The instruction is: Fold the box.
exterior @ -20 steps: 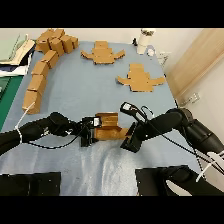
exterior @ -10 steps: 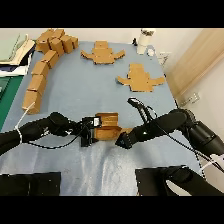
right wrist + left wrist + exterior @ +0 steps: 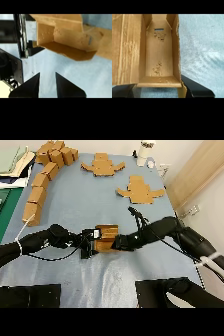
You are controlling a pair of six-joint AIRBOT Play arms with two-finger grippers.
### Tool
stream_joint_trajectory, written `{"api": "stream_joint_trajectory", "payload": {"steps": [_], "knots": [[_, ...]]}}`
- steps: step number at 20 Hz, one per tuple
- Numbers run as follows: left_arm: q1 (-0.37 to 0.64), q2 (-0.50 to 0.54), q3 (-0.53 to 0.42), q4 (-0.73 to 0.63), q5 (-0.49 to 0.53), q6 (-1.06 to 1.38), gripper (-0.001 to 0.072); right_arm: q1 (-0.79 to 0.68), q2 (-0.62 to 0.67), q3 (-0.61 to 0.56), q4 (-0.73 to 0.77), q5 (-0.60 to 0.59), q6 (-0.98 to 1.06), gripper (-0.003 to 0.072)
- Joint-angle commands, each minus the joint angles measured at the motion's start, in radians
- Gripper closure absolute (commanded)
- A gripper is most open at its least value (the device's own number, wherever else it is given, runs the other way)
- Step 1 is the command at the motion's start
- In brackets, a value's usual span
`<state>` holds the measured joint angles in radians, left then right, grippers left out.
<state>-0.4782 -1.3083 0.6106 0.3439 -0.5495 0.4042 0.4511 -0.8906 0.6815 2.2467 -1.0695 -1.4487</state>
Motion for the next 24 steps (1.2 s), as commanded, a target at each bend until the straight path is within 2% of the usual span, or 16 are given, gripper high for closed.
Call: {"api": "stream_joint_trajectory", "payload": {"steps": [1,2,7,14,24], "knots": [[0.000,0.000,-0.001,0.000,0.000,0.000,0.0184,-0.015,-0.144,0.108,0.013,0.042,-0.050,0.0415],[0.000,0.000,-0.001,0.000,0.000,0.000,0.0185,-0.020,-0.189,0.151,0.008,0.045,-0.071,0.0466],[0.000,0.000,-0.001,0.000,0.000,0.000,0.0184,-0.023,-0.369,0.305,-0.036,0.075,-0.108,0.0467],[0.000,0.000,0.000,0.000,0.000,0.000,0.0185,-0.019,-0.488,0.310,-0.094,0.127,-0.125,0.0468],[0.000,0.000,0.000,0.000,0.000,0.000,0.0185,0.013,-0.519,0.310,-0.153,0.126,-0.142,0.0468]]}}
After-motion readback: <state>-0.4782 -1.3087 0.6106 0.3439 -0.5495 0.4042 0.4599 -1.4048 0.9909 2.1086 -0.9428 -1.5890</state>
